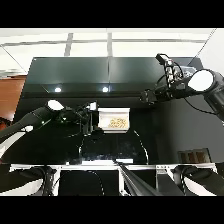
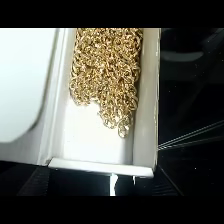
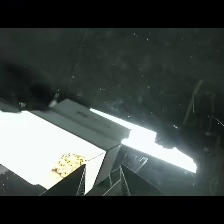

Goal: Fold the box and place the chain.

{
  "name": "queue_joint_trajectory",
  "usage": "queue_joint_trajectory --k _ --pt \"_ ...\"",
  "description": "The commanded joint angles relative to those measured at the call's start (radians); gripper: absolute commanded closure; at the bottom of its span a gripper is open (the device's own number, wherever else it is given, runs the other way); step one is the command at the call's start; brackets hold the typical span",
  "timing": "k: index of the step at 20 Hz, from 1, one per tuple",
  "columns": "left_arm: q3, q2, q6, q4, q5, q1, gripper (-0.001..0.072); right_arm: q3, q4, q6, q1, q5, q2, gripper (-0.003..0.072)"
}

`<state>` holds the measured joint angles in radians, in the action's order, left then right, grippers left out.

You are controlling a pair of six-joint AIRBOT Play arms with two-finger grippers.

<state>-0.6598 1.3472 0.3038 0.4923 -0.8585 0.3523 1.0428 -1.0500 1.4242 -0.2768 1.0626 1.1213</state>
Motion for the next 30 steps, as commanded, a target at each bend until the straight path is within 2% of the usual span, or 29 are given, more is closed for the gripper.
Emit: queue_joint_trajectory --k 1,6,7,8,9,10,11,13,16,19,21,26,30 --pt "-0.001 0.001 0.008 0.002 -0.001 0.005 0.0016 0.000 0.002 0.000 0.000 -0.022 0.014 0.0446" --pt "-0.001 0.001 0.017 0.005 -0.010 0.005 0.0019 0.000 0.003 0.000 0.000 -0.044 0.038 0.0446" --pt "-0.001 0.001 0.017 0.005 -0.010 0.005 0.0083 0.000 0.005 0.000 0.000 -0.054 0.041 0.0446" --pt "-0.001 0.001 0.017 0.005 -0.010 0.005 0.0197 0.000 0.011 0.000 0.000 -0.064 0.043 0.0446" --pt "-0.001 0.001 0.017 0.004 -0.009 0.005 0.0227 0.000 0.030 0.000 0.000 -0.070 0.048 0.0416" --pt "-0.001 0.001 0.018 0.005 -0.008 0.005 0.0227 0.000 0.062 0.000 0.000 -0.068 0.054 0.0165" --pt "-0.001 0.001 0.018 0.005 -0.007 0.005 0.0227 0.000 0.079 -0.001 -0.006 -0.065 0.062 0.0039" --pt "-0.001 0.001 0.017 0.005 -0.007 0.005 0.0227 0.000 0.077 -0.029 -0.034 -0.066 0.081 0.0040" --pt "-0.001 0.001 0.017 0.005 -0.007 0.005 0.0227 -0.001 0.076 -0.177 -0.110 -0.074 0.133 0.0042" --pt "-0.001 0.001 0.018 0.004 -0.007 0.005 0.0226 -0.001 0.072 -0.534 -0.172 -0.076 0.153 0.0041" --pt "-0.001 0.001 0.018 0.005 -0.007 0.005 0.0226 0.000 0.072 -0.704 -0.193 -0.066 0.153 0.0041" --pt "-0.001 0.001 0.017 0.004 -0.007 0.005 0.0226 -0.012 0.078 -0.811 -0.204 -0.048 0.162 0.0042" --pt "-0.001 0.001 0.018 0.005 -0.007 0.005 0.0227 -0.056 0.137 -0.974 -0.226 -0.015 0.163 0.0042"
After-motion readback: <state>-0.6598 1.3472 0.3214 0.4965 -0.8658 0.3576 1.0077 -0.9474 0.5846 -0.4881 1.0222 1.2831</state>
